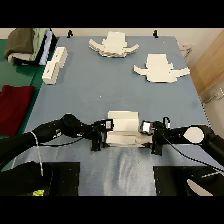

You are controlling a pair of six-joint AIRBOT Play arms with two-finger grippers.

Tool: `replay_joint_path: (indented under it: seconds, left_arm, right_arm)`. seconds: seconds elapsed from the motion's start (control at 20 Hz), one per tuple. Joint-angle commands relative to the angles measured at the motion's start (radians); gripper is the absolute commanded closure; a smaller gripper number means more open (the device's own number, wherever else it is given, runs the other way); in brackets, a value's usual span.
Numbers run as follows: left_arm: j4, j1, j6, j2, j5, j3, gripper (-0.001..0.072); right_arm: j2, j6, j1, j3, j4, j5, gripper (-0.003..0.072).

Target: Fold the box.

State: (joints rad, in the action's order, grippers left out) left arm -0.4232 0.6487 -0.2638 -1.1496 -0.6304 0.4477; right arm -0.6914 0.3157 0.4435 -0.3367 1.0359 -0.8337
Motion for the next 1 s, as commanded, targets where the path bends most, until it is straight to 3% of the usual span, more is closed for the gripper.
replay_joint_path:
  seconds: [0.0,0.1,0.15,0.2,0.3,0.95]
  left_arm:
    - [0.0,0.0,0.0,0.0,0.0,0.0,0.0182]
    - [0.0,0.0,0.0,0.0,0.0,0.0,0.0182]
    - [0.0,0.0,0.0,0.0,0.0,0.0,0.0181]
    - [0.0,0.0,0.0,0.0,0.0,0.0,0.0182]
    - [0.0,0.0,0.0,0.0,0.0,0.0,0.0182]
    - [0.0,0.0,0.0,0.0,0.0,0.0,0.0182]
  right_arm:
    - [-0.02,-0.139,0.001,0.004,-0.053,0.079,0.0247]
    - [-0.02,-0.153,0.001,0.004,-0.08,0.083,0.0257]
    - [-0.02,-0.162,0.002,0.004,-0.105,0.082,0.0335]
    - [-0.02,-0.172,0.008,0.004,-0.115,0.084,0.0348]
    - [-0.02,-0.177,0.029,0.004,-0.121,0.079,0.0465]
    - [-0.089,-0.231,0.081,0.005,-0.229,0.11,0.0467]
